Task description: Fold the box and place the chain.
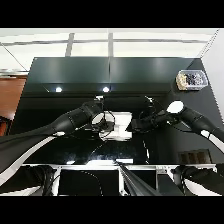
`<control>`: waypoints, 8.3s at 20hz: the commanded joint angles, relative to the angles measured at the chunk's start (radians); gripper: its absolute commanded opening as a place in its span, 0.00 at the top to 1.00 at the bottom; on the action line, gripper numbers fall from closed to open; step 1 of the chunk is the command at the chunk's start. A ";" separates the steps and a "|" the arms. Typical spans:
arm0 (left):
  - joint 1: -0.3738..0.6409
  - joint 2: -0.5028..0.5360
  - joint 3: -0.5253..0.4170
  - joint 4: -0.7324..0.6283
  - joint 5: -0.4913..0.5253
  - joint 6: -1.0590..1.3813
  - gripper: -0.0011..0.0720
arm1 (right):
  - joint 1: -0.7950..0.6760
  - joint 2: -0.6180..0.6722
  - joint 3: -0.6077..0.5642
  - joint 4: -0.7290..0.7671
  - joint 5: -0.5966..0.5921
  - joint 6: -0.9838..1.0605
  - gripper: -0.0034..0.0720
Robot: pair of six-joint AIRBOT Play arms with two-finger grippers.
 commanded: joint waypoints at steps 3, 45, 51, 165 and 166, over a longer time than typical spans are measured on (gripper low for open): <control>0.001 0.000 0.001 0.000 0.001 0.002 0.95 | 0.148 0.000 0.101 -0.317 -0.056 0.338 0.42; 0.001 0.000 0.001 -0.001 0.003 0.002 0.95 | 0.411 -0.177 0.301 -0.711 0.089 1.055 0.94; 0.001 0.000 0.001 -0.001 0.002 0.002 0.95 | 0.399 -0.164 0.316 -0.712 0.107 1.049 0.44; 0.001 0.000 0.001 0.000 -0.003 0.002 0.95 | -0.122 0.232 0.999 0.124 0.315 0.039 0.95; 0.001 0.000 0.001 -0.001 -0.004 0.002 0.95 | -0.122 0.224 0.983 0.124 0.332 0.042 0.95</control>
